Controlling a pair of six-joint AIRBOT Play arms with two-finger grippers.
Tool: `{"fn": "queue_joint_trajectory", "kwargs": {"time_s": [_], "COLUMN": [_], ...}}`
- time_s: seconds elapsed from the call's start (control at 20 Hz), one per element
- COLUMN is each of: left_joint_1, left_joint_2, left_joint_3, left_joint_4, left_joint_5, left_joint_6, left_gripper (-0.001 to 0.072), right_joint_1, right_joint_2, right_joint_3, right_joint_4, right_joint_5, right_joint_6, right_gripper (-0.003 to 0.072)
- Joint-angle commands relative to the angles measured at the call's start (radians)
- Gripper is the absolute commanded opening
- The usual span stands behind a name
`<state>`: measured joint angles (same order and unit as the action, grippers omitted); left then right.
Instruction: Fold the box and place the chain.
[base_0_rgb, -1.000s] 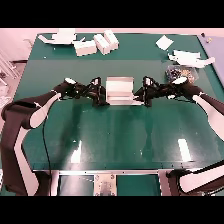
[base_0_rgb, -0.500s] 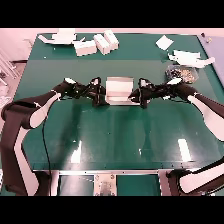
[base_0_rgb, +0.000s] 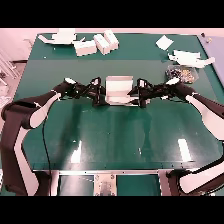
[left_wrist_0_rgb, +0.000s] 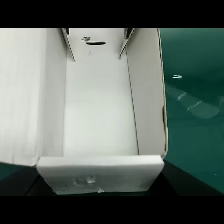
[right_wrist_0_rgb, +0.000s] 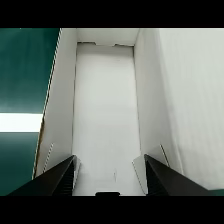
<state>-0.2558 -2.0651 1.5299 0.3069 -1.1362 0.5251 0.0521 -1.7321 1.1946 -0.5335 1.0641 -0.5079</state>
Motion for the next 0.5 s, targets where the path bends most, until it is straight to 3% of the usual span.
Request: {"fn": "queue_joint_trajectory", "kwargs": {"time_s": [0.0, 0.35, 0.4, 0.45], "left_joint_1": [0.0, 0.0, 0.0, 0.0], "left_joint_2": [0.001, 0.001, 0.001, 0.001], "left_joint_3": [0.001, 0.001, 0.001, 0.001], "left_joint_4": [0.0, 0.0, 0.0, 0.0], "left_joint_5": [0.002, 0.002, 0.002, 0.002], "left_joint_6": [-0.001, -0.001, -0.001, -0.001], "left_gripper": [0.0509, 0.0509, 0.0509, 0.0509], "right_joint_1": [0.002, 0.0, -0.006, -0.014], "right_joint_2": [-0.001, -0.001, 0.0, 0.001], "right_joint_3": [0.007, 0.009, 0.009, 0.009], "right_joint_4": [0.003, -0.005, -0.026, -0.046], "right_joint_5": [-0.002, -0.002, -0.002, -0.002], "right_joint_6": [-0.002, 0.021, 0.032, 0.046], "right_gripper": [0.0548, 0.0523, 0.0356, 0.0248]}}
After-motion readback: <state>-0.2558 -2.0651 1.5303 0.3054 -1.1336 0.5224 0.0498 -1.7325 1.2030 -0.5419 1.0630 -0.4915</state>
